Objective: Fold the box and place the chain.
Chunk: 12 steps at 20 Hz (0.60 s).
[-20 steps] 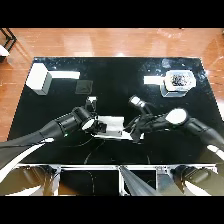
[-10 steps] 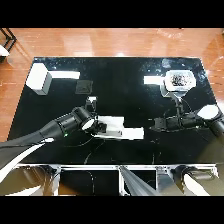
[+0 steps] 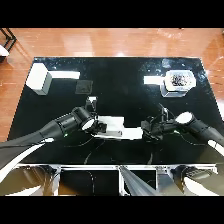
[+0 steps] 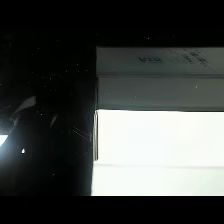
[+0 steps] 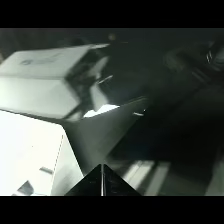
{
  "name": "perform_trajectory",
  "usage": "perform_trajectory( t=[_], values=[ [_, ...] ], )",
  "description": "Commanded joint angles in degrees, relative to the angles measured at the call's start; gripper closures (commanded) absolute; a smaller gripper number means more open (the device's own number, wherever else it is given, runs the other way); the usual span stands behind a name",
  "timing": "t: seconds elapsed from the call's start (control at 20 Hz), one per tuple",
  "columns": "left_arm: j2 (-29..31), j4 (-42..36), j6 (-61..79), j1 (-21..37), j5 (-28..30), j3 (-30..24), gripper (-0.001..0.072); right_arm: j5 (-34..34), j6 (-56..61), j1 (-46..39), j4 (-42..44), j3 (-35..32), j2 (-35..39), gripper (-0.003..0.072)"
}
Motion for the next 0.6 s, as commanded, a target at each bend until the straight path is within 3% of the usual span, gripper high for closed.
perform_trajectory(
  t=[0.0, 0.05, 0.1, 0.3, 0.55],
  values=[
    [0.0, 0.2, 0.7, 0.0, 0.0, 0.0, 0.0687, -2.0, -4.7, 3.2, 7.0, 0.2, -2.6, 0.0494],
    [0.0, 0.3, 0.7, 0.0, -0.2, 0.0, 0.0687, 0.0, -4.8, 3.0, 6.5, 0.8, -2.6, 0.0207],
    [0.0, 0.2, 0.9, 0.0, -0.2, 0.0, 0.0687, 2.7, -5.9, 2.8, 5.9, 1.9, -2.6, 0.0111],
    [0.0, 0.2, 0.9, 0.0, -0.3, 0.0, 0.0687, 10.7, -8.9, 2.5, 5.1, 6.4, -2.6, 0.0112],
    [0.0, 0.2, 0.9, 0.0, -0.3, 0.0, 0.0687, 11.1, -8.5, 4.8, 5.2, 8.6, -2.6, 0.0113]
  ],
)
